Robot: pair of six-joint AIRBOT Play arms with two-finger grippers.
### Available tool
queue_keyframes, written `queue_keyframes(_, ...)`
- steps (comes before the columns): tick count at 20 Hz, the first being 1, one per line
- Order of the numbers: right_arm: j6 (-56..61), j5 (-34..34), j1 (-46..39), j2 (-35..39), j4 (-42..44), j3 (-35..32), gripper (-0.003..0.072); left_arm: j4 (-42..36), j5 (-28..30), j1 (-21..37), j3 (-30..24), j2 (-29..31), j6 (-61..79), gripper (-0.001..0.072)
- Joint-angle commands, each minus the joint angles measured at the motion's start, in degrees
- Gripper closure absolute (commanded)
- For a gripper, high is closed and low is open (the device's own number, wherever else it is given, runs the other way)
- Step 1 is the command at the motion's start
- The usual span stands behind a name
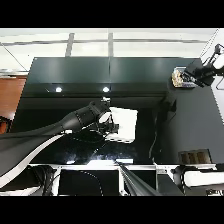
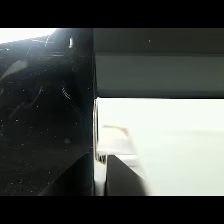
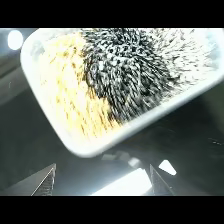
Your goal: Fold the box and place the chain.
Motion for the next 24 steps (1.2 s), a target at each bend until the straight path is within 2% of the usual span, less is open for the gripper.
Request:
queue_keyframes(1, 10.1, 10.6, -1.7, -14.2, 7.5, 16.9, -0.0034, 0.0, 0.0, 0.1, 0.0, 0.0, 0.0, 0.0679)
queue_keyframes(2, 13.0, 10.8, -1.8, -16.0, 8.8, 19.5, -0.001, 0.0, 0.0, 0.1, 0.0, 0.0, 0.0, 0.0679)
queue_keyframes(3, 16.0, 10.3, -1.8, -17.2, 10.2, 20.9, 0.0062, 0.0, 0.0, 0.1, 0.0, 0.0, 0.0, 0.0679)
queue_keyframes(6, 19.5, 6.2, -1.8, -19.2, 13.8, 21.5, 0.0062, 0.0, 0.0, 0.1, 0.0, 0.0, 0.0, 0.0679)
queue_keyframes(11, 22.5, 3.5, -2.3, -20.3, 13.6, 21.5, 0.0062, 0.0, 0.0, 0.1, 0.0, 0.0, 0.0, 0.0679)
queue_keyframes(24, 20.5, 6.1, -3.6, -19.4, 14.9, 21.5, 0.0062, 0.0, 0.0, 0.1, 0.0, 0.0, 0.0, 0.068)
